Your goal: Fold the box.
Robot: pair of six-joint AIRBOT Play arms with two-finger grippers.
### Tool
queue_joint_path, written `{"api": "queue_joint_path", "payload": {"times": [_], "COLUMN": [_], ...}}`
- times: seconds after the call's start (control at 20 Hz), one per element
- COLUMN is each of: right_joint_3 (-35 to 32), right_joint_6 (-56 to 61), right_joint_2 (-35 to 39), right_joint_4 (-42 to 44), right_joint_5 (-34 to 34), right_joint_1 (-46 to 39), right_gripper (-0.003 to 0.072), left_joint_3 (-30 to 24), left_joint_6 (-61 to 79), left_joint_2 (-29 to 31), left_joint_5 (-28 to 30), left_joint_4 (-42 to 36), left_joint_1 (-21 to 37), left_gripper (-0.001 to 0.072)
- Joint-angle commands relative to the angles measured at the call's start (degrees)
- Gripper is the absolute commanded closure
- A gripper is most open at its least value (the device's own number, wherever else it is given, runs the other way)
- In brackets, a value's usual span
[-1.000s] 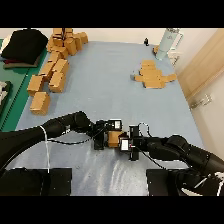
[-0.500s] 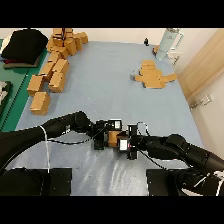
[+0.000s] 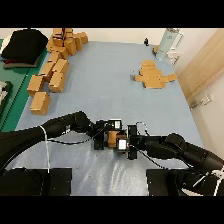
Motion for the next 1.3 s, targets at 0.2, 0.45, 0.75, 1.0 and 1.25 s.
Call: {"api": "queue_joint_path", "payload": {"times": [0.2, 0.45, 0.75, 1.0, 1.25], "right_joint_3": [0.0, 0.0, 0.0, 0.0, 0.0], "right_joint_6": [-1.8, -6.1, -6.0, -6.0, -6.0], "right_joint_2": [-0.1, -0.9, -0.9, -0.9, -0.9], "right_joint_4": [-0.7, -1.0, -1.0, -1.8, 0.5], "right_joint_5": [-0.9, -0.8, 1.6, 0.4, 0.8], "right_joint_1": [0.4, 0.7, 0.6, 0.6, 0.6], "right_gripper": [0.0175, 0.0175, 0.0171, 0.017, 0.0168], "left_joint_3": [0.1, 0.1, 0.1, 0.1, 0.1], "left_joint_6": [0.0, 0.0, 0.0, 0.0, 0.0], "left_joint_2": [0.0, 0.0, 0.0, 0.0, 0.0], "left_joint_5": [0.0, 0.0, 0.0, 0.0, 0.0], "left_joint_4": [0.0, 0.0, 0.0, 0.0, 0.0], "left_joint_1": [0.0, 0.0, 0.0, 0.0, 0.0], "left_gripper": [0.0298, 0.0298, 0.0298, 0.0298, 0.0298]}}
